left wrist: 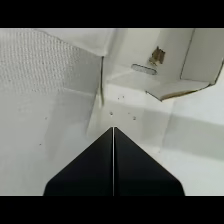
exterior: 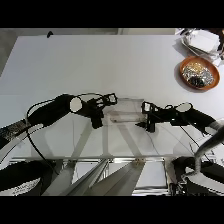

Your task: Fold the box and place the chain.

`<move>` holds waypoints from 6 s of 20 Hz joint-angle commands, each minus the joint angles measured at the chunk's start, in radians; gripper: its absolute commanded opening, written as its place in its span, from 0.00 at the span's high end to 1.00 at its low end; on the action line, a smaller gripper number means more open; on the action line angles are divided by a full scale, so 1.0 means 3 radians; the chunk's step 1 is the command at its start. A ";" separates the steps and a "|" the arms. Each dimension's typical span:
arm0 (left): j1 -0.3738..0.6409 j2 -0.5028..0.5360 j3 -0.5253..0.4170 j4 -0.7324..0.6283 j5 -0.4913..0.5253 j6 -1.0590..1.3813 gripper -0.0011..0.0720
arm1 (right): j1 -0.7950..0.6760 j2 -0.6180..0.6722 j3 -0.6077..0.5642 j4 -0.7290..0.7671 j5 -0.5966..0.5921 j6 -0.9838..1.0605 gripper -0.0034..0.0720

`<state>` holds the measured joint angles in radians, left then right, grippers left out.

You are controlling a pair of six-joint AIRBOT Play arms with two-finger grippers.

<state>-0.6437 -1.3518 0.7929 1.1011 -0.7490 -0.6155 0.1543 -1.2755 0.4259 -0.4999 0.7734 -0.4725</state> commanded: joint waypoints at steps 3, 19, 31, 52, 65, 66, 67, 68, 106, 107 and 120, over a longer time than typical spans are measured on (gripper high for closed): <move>0.0074 0.0001 -0.0060 -0.0028 -0.0078 0.0608 0.97 | 0.0001 0.0000 -0.0001 0.0000 0.0001 0.0000 0.41; 0.0062 0.0001 -0.0060 -0.0776 0.0153 0.1769 0.22 | 0.0001 0.0000 -0.0001 0.0000 0.0001 0.0000 0.41; -0.0069 -0.0009 -0.0060 -0.0935 0.0195 0.2140 0.56 | 0.0001 0.0000 -0.0001 0.0000 0.0001 0.0000 0.41; -0.0352 -0.0244 -0.0060 -0.1175 0.0490 0.2054 0.49 | 0.0001 0.0000 -0.0001 0.0000 0.0001 0.0000 0.41; 0.0234 0.0387 -0.0060 -0.0847 -0.0001 0.0619 0.99 | 0.0001 0.0000 -0.0001 0.0000 0.0001 -0.0001 0.41; 0.0296 0.0481 -0.0061 -0.0848 -0.0028 0.0548 0.99 | 0.0001 0.0000 -0.0001 0.0000 0.0001 0.0000 0.41; 0.0351 0.0568 -0.0065 -0.0847 -0.0065 0.0462 0.99 | 0.0001 0.0000 -0.0001 0.0000 0.0001 0.0000 0.41; 0.0412 0.0657 -0.0090 -0.0847 -0.0102 0.0384 0.99 | 0.0001 0.0000 -0.0001 0.0000 0.0001 0.0000 0.41; 0.0559 0.0375 -0.0757 -0.2496 -0.0113 -0.0490 0.75 | 0.0001 0.0000 -0.0001 0.0000 0.0001 0.0000 0.41; 0.0558 0.0375 -0.0736 -0.2511 -0.0113 -0.0491 0.75 | 0.0001 0.0000 -0.0001 0.0000 0.0001 0.0000 0.41; 0.0247 0.0271 -0.0533 -0.2310 0.0178 -0.0875 0.36 | 0.0001 0.0000 -0.0001 0.0001 0.0001 0.0000 0.41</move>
<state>-0.5529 -1.2675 0.6151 0.3668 -0.7319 -0.8124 0.1543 -1.2755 0.4255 -0.4999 0.7738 -0.4728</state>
